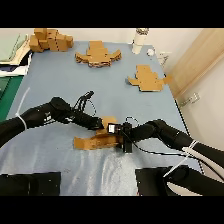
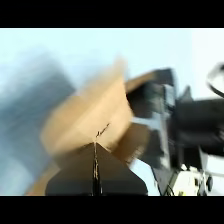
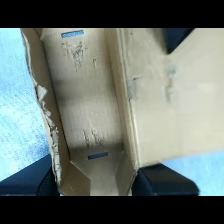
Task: Fold the box.
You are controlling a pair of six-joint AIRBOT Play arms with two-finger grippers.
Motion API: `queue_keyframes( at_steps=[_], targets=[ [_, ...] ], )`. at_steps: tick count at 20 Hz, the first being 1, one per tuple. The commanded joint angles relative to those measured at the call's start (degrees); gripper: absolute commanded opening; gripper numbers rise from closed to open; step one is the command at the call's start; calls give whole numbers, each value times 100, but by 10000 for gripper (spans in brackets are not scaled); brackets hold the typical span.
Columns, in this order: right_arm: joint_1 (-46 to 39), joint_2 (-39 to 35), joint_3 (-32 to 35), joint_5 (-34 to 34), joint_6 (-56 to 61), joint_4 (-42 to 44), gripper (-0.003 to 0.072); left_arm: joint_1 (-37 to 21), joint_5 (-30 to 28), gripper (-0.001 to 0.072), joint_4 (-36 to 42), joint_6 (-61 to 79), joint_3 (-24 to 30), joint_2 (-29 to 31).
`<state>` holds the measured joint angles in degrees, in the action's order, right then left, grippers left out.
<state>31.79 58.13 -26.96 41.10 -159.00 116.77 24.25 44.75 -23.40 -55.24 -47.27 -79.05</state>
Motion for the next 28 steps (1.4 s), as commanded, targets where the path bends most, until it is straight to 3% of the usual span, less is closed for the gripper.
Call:
queue_keyframes(
  at_steps=[1, 9, 11, 13, 16, 18, 21, 27, 28],
  targets=[
    [0, 2, 2, -2, 2, 2, 501, 9, -234, 11, -190, -339, -4, -350],
    [0, 2, 2, -4, 0, 2, 501, 0, -321, 12, -57, 68, -4, -374],
    [0, 2, 2, -4, 0, 2, 501, -31, -164, 12, 387, 992, -4, -249],
    [0, 2, 2, -4, 2, 2, 501, -127, 369, 12, 721, 2411, -4, 57],
    [0, 2, 2, -2, 2, 2, 501, -435, 809, 12, 442, 3263, -2, 601],
    [0, 2, 2, -4, 0, 2, 501, -538, 992, 12, -299, 3545, -2, 942],
    [0, 2, 2, -4, 2, 2, 501, -334, 826, 11, -1436, 4024, 94, 1268],
    [0, 2, 2, -2, 0, 2, 501, -192, 428, 16, -1408, 6004, 927, 1528],
    [0, 2, 2, -2, 0, 2, 501, -219, 426, 123, -1403, 6002, 1075, 1534]
  ],
)
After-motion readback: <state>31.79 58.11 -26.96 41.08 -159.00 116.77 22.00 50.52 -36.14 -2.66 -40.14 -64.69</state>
